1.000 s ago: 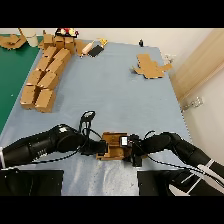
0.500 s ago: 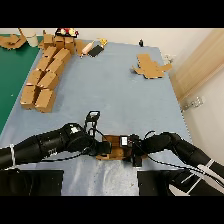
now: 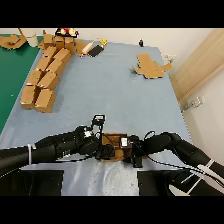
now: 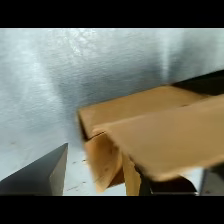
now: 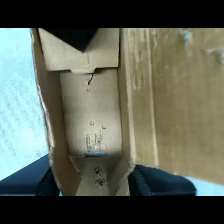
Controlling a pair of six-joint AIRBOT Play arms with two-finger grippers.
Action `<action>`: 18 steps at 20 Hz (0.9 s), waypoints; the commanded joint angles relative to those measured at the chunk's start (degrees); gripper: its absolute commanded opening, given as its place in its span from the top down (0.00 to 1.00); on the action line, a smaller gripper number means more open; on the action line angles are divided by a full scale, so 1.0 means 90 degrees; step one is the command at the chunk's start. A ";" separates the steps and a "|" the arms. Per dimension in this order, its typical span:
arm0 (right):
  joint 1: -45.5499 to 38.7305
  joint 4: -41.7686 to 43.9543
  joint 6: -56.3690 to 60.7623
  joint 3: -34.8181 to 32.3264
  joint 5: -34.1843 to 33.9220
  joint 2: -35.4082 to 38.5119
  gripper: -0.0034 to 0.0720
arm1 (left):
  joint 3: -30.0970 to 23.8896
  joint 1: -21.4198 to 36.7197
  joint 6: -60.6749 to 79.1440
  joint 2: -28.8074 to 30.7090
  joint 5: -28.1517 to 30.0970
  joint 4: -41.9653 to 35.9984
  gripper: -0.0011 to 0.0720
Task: Fold the box.
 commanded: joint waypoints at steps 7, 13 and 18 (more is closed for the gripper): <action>0.0000 -0.0005 0.0000 0.0002 0.0017 -0.0005 0.30 | 0.0508 -0.0041 -0.0313 -0.0685 -0.0107 0.0265 0.27; 0.0000 -0.0007 0.0000 0.0002 0.0019 -0.0005 0.30 | 0.1260 -0.0041 -0.0381 -0.1353 -0.1129 0.0282 0.27; 0.0000 -0.0007 -0.0002 0.0002 0.0019 -0.0005 0.30 | 0.1379 -0.0041 -0.0610 -0.1472 -0.1161 0.0284 0.27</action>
